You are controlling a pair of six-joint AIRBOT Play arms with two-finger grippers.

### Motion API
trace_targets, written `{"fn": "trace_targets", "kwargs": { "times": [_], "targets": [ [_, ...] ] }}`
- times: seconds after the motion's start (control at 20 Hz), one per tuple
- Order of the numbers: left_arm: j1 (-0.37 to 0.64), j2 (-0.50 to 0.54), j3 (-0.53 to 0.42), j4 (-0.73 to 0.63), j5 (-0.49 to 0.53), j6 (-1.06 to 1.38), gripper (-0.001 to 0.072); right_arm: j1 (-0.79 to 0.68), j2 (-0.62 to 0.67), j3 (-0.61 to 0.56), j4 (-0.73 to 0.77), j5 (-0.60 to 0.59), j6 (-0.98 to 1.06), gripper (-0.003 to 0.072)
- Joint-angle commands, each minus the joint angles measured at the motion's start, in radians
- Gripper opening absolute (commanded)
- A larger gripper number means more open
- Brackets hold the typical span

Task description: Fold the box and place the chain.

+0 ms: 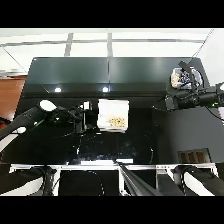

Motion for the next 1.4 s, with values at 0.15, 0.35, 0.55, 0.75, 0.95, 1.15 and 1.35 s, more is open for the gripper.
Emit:
{"fn": "trace_targets", "kwargs": {
  "times": [0.15, 0.35, 0.55, 0.75, 0.95, 1.15, 1.35],
  "targets": [
    [-0.031, -0.058, 0.057, 0.000, -0.038, 0.017, 0.0720, 0.000, 0.001, 0.000, 0.000, -0.002, 0.000, 0.0374],
    [-0.078, -0.061, 0.057, 0.000, -0.014, 0.017, 0.0720, 0.000, 0.001, 0.000, 0.007, -0.006, -0.001, 0.0374],
    [-0.108, -0.072, 0.057, -0.027, -0.014, 0.017, 0.0720, 0.000, 0.001, 0.000, 0.006, -0.008, -0.001, 0.0374],
    [-0.115, -0.076, 0.057, -0.031, -0.014, -0.004, 0.0720, 0.000, 0.001, 0.000, 0.006, -0.012, -0.001, 0.0374],
    [-0.114, -0.076, 0.057, -0.052, -0.009, -0.001, 0.0519, 0.045, 0.000, 0.000, 0.006, -0.093, 0.000, 0.0374],
    [-0.114, -0.076, 0.057, -0.051, -0.008, 0.000, 0.0396, 0.212, -0.019, -0.008, 0.000, -0.436, 0.108, 0.0644],
    [-0.114, -0.076, 0.057, -0.052, -0.009, 0.000, 0.0397, 0.393, -0.192, 0.037, 0.026, -0.679, 0.142, 0.0696]
  ]
}}
